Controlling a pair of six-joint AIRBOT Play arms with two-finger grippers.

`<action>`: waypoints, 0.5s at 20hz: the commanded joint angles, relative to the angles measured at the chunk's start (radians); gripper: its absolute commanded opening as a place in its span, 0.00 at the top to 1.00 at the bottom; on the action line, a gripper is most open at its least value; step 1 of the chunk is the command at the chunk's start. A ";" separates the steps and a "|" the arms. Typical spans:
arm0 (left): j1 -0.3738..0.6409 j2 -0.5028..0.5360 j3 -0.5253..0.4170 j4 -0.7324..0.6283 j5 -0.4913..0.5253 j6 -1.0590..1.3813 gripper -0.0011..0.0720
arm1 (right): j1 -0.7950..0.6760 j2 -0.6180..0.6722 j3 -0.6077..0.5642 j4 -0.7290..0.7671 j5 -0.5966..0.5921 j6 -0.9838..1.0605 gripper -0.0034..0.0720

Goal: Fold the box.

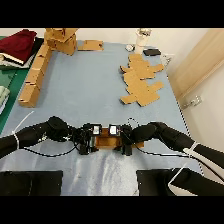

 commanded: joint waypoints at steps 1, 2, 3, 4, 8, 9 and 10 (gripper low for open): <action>-0.018 -0.002 0.001 0.008 0.040 -0.010 0.03 | 0.000 0.000 0.000 0.000 0.000 0.000 0.22; -0.018 -0.002 0.001 0.008 0.040 -0.010 0.04 | 0.000 0.000 0.000 0.000 0.000 0.000 0.22; -0.018 -0.002 0.001 0.008 0.040 -0.010 0.12 | 0.000 0.000 0.000 0.000 0.000 0.000 0.22; -0.018 -0.002 0.001 0.008 0.039 -0.010 0.13 | 0.000 0.000 0.000 0.000 0.000 0.000 0.22; -0.018 -0.002 0.001 0.005 0.038 -0.010 0.13 | 0.000 0.000 0.000 0.000 0.000 0.000 0.22; -0.017 -0.002 0.001 0.004 0.038 -0.010 0.13 | 0.000 0.000 0.000 0.000 0.000 0.000 0.22; -0.016 -0.002 0.001 0.004 0.036 -0.010 0.13 | 0.000 0.000 0.000 0.000 0.000 0.000 0.22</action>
